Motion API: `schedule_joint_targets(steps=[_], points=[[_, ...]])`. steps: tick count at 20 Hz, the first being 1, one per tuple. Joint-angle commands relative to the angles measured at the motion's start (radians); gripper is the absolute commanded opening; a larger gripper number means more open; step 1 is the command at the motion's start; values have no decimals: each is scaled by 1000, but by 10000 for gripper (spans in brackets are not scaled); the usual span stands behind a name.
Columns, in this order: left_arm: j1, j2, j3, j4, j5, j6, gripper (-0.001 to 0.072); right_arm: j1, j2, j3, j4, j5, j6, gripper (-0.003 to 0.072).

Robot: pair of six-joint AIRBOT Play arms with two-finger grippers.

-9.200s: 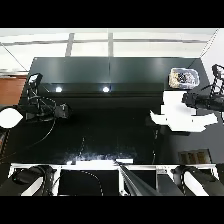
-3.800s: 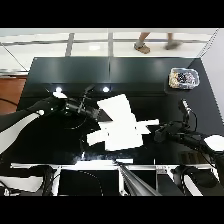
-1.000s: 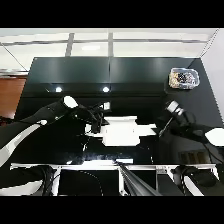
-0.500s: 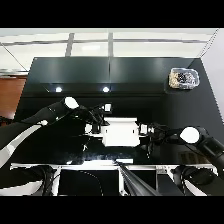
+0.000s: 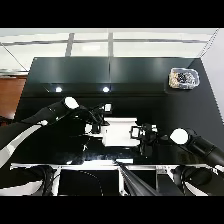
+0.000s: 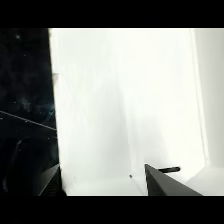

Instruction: Fold the box and place the chain.

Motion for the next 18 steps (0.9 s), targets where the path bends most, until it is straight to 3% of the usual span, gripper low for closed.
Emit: schedule_joint_targets(steps=[1,3,4,11,18], points=[[0,0,-1,0,-1,0,28,11,-6,22,-8,-54,24,597],[0,0,-1,0,-5,0,28,-8,-6,65,-25,-45,46,600],[0,0,-1,0,-6,-1,28,-15,-6,90,-69,-10,53,679],[0,0,-1,0,-8,0,28,-91,-7,123,-93,-13,51,678],[-1,0,-1,0,-16,0,28,-112,-64,122,55,-39,-49,678]])
